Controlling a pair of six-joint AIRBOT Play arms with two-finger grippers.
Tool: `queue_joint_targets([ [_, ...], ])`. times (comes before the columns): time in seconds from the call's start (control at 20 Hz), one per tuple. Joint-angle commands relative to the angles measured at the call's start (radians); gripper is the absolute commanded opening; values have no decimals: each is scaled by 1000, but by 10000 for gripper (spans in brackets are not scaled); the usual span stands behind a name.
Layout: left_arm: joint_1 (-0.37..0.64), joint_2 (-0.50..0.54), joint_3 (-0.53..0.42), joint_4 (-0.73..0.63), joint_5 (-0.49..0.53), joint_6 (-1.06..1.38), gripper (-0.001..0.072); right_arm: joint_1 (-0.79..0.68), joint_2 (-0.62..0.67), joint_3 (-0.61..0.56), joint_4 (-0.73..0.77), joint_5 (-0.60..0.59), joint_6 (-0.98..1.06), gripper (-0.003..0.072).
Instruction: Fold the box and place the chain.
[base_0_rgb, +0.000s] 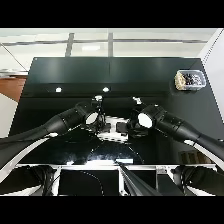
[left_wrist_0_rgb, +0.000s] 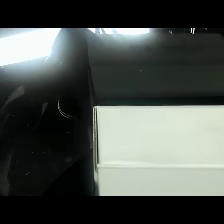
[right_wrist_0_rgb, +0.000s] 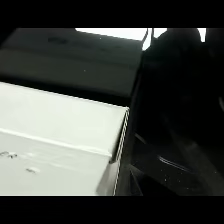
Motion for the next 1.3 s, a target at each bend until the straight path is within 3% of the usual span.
queue_joint_targets([
  [0.0, 0, 0, 0, 0, 0, 0, 32, 23, -37, 34, -38, 36, 69, 356],
  [0.35, 0, 0, 0, 1, -1, 0, 32, 43, -109, 88, -61, 110, 107, 354],
  [0.5, 0, 0, 0, 1, -2, 0, 32, 43, -115, 94, -76, 116, 139, 234],
  [1.2, 0, 0, 0, 1, -3, 0, 32, 43, -166, 94, -56, 101, 185, 234],
  [1.25, 0, 0, 0, 1, -3, 0, 32, 43, -166, 94, -56, 94, 185, 201],
])
